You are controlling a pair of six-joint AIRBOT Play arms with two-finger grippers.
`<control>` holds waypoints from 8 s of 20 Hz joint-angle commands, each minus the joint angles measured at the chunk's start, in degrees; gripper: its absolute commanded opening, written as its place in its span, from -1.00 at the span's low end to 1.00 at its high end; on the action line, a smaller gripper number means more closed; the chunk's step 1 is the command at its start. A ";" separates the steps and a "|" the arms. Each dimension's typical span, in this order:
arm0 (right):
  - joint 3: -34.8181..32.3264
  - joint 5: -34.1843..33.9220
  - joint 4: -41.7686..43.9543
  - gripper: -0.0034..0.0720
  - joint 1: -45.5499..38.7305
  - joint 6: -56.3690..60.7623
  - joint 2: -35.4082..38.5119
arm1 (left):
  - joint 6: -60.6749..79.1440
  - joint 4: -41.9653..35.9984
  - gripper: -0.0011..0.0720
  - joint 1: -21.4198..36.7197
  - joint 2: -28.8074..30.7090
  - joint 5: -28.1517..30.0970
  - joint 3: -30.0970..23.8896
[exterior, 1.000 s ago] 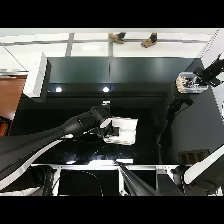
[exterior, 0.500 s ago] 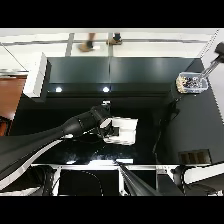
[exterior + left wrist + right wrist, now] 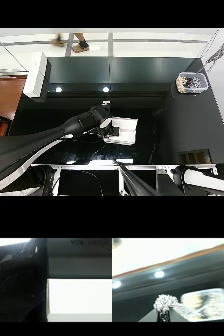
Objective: Fold the box and place the chain.
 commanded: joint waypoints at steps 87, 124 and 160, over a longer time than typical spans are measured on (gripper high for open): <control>-96.91 -45.09 20.68 0.78 45.18 -81.13 26.51 | 0.02 0.02 -0.89 0.02 0.04 0.22 -0.02; -96.63 -42.51 25.09 0.42 45.18 -86.93 22.12 | 0.00 0.02 -0.89 0.02 0.04 0.17 -0.02; -69.13 -15.61 37.18 -0.77 34.36 -30.34 35.34 | 0.02 0.00 -0.89 0.02 0.04 0.20 -0.02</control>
